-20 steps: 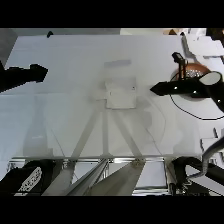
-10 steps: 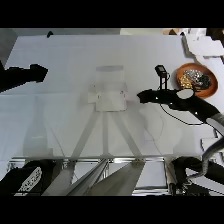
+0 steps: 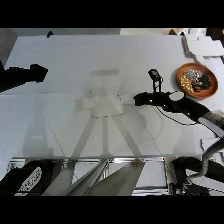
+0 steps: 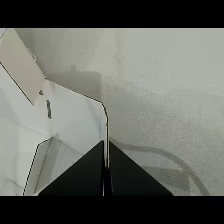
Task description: Fold the box and place the chain.
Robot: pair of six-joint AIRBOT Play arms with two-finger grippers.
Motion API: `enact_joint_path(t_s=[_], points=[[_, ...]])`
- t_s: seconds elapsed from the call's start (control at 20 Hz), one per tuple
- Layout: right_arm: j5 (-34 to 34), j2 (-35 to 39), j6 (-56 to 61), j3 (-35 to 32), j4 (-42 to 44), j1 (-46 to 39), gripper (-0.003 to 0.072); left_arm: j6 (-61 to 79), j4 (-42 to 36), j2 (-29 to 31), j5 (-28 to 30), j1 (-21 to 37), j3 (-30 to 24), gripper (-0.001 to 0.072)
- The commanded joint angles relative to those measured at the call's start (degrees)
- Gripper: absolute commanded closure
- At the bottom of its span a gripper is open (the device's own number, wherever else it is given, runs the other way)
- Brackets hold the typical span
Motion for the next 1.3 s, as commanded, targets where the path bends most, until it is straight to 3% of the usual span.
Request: enact_joint_path(t_s=[0.0,0.9,0.95,1.0,1.05,1.25], points=[[-0.28,-0.13,-0.02,-0.02,0.11,0.22,0.0677,0.00,0.00,0.04,0.02,-0.02,0.07,0.0015],[-0.31,-0.13,-0.04,-0.02,0.07,0.22,0.0677,0.83,-1.05,0.02,3.78,-0.02,0.07,0.0020],[-0.31,-0.13,-0.04,-0.02,0.07,0.22,0.0677,2.23,-1.05,0.02,3.15,-0.04,0.07,0.0098],[-0.31,-0.13,-0.04,-0.02,0.07,0.22,0.0677,5.84,-0.37,-0.02,2.16,-0.07,0.07,0.0267],[-0.31,-0.13,-0.04,-0.02,0.07,0.22,0.0677,10.38,0.66,-0.26,1.01,-0.61,0.07,0.0335],[-0.28,-0.13,-0.04,-0.02,0.07,0.22,0.0676,14.38,0.50,-7.37,-0.61,-6.60,3.02,0.0287]])
